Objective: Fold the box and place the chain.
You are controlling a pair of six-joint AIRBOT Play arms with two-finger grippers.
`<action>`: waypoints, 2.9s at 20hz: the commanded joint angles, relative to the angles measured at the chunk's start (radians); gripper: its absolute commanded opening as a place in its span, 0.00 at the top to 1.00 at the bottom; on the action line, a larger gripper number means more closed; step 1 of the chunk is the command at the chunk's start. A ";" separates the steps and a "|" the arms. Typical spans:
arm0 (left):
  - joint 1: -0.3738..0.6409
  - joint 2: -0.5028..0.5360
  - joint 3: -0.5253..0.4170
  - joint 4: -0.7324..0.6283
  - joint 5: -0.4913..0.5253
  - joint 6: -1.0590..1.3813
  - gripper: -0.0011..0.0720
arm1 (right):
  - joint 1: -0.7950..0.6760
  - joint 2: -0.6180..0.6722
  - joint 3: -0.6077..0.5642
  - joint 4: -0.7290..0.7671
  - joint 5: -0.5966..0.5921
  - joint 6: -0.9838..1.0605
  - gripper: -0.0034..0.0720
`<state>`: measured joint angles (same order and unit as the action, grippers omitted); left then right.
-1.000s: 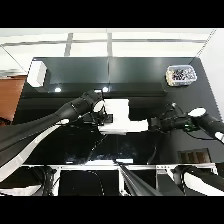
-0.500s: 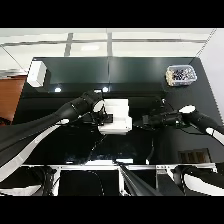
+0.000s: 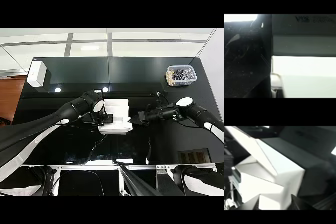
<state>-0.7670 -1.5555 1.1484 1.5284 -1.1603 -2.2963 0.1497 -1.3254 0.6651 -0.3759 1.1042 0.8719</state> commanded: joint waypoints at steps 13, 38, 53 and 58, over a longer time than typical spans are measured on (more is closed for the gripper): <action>0.000 -0.001 0.000 0.000 0.002 0.000 0.95 | 0.327 -0.001 0.249 -0.621 -0.115 0.770 0.55; 0.000 -0.001 0.000 0.000 0.008 0.000 0.95 | 0.543 -0.198 0.434 -1.048 0.047 1.353 0.93; 0.000 -0.001 0.000 0.000 0.008 0.000 0.95 | 0.542 -0.190 0.434 -1.032 0.044 1.357 0.80; 0.000 -0.001 0.000 0.000 0.007 0.000 0.95 | 0.518 -0.057 0.434 -1.039 0.070 1.284 0.57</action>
<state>-0.7670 -1.5558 1.1492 1.5330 -1.1587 -2.2986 0.6796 -1.4513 1.0977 -1.4178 1.1599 2.2002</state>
